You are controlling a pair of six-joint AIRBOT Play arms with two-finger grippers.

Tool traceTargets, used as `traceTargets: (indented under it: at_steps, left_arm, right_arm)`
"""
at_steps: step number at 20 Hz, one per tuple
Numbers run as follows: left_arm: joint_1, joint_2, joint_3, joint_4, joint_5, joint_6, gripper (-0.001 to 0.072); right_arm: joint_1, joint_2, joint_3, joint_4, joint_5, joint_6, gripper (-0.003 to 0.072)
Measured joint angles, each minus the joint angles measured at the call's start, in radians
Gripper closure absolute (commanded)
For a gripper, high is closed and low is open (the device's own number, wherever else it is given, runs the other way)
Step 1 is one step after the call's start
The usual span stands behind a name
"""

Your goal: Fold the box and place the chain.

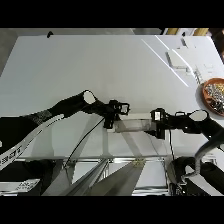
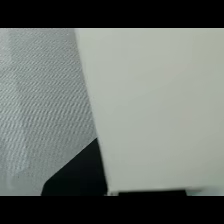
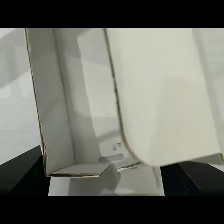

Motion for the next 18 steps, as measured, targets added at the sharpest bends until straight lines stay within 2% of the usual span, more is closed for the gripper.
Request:
traceTargets:
  at_steps: [10, 11, 12, 17, 18]
  left_arm:
    - [0.0, 0.0, 0.0, 0.0, -0.001, 0.0, 0.0699]
    - [0.0, 0.0, 0.0, 0.0, -0.001, 0.0, 0.0699]
    - [0.0, 0.0, 0.0, 0.0, -0.001, 0.0, 0.0699]
    - [0.0, 0.0, 0.0, 0.0, 0.0, 0.0, 0.0699]
    - [0.0, 0.0, 0.0, 0.0, 0.0, 0.0, 0.0699]
  right_arm:
    - [-0.003, -0.082, 0.001, 0.039, 0.019, -0.03, 0.0053]
    - [-0.003, -0.084, 0.001, 0.043, 0.018, -0.037, 0.0116]
    - [-0.003, -0.086, 0.002, 0.049, 0.014, -0.04, 0.0145]
    - [-0.003, -0.114, 0.003, 0.058, 0.015, -0.057, 0.0173]
    - [-0.003, -0.119, 0.003, 0.059, 0.015, -0.064, 0.0222]
